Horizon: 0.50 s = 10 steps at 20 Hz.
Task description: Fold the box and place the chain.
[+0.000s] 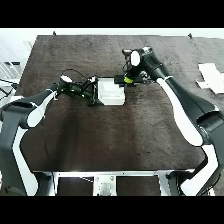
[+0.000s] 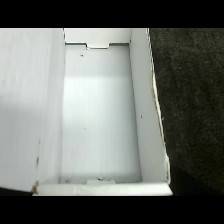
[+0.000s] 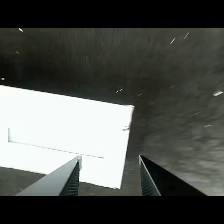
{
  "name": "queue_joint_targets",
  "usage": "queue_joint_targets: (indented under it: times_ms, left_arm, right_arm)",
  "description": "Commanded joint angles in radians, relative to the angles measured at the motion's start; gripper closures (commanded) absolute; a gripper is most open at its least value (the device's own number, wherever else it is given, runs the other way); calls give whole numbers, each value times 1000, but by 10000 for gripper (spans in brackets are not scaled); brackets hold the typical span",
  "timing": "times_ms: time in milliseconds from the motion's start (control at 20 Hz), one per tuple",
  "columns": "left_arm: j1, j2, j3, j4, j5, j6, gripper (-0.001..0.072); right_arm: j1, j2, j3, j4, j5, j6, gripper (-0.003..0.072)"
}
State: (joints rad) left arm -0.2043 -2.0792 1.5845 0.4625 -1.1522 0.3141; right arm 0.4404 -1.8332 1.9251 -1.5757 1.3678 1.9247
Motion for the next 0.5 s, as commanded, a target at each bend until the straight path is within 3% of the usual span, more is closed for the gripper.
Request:
queue_joint_targets:
  times_ms: [0, 250, 450]
  left_arm:
    - [1, 0, 0, 0, 0, 0, 302]
    - [1, 0, 0, 0, 0, 0, 302]
    - [1, 0, 0, 0, 0, 0, 302]
  right_arm:
    - [-27, 75, 0, -84, -22, -140, 237]
    - [-154, 85, -3, -175, -145, -246, 235]
    - [-297, 31, -12, -41, -278, -235, 184]
